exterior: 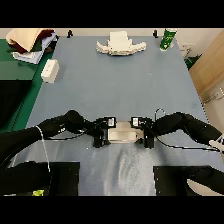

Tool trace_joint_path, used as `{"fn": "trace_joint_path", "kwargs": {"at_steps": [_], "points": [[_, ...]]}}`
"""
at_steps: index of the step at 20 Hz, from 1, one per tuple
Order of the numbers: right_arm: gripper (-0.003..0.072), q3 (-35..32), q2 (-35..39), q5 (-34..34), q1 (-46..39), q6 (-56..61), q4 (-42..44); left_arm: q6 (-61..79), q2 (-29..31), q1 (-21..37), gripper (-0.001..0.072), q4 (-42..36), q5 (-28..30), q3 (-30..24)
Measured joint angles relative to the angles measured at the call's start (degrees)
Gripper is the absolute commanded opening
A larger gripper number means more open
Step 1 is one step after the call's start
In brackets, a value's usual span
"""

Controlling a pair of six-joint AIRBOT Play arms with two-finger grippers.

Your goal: Fold the box.

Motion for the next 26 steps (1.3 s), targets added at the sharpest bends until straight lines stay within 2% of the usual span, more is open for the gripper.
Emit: {"fn": "trace_joint_path", "kwargs": {"at_steps": [1, 3, 10, 11, 13, 26], "points": [[0.0507, 0.0, 0.0, 0.02, 0.0, 0.0, 0.0, -0.35, 0.0, -0.26, 0.0693, -0.13, 0.55, 0.0], [0.0507, 0.0, 0.0, 0.02, 0.0, 0.02, 0.0, -0.83, 0.0, -0.63, 0.0636, -0.24, 1.36, -0.02], [0.0507, 0.0, 0.0, 0.07, 0.0, 0.04, 0.0, -1.95, 0.0, -1.05, 0.0635, -0.2, 2.16, -0.02], [0.0507, 0.0, 0.0, 0.07, 0.0, 0.04, 0.0, -2.19, 0.0, -1.05, 0.0638, -0.13, 2.21, -0.02], [0.0507, 0.0, 0.0, 0.07, -0.02, 0.04, 0.0, -2.51, 0.0, -1.05, 0.0696, 0.0, 2.19, -0.04], [0.0507, 0.0, 0.0, 0.09, -0.02, 0.0, 0.0, -2.64, 2.47, -0.98, 0.0696, 0.2, 1.57, -1.53]]}}
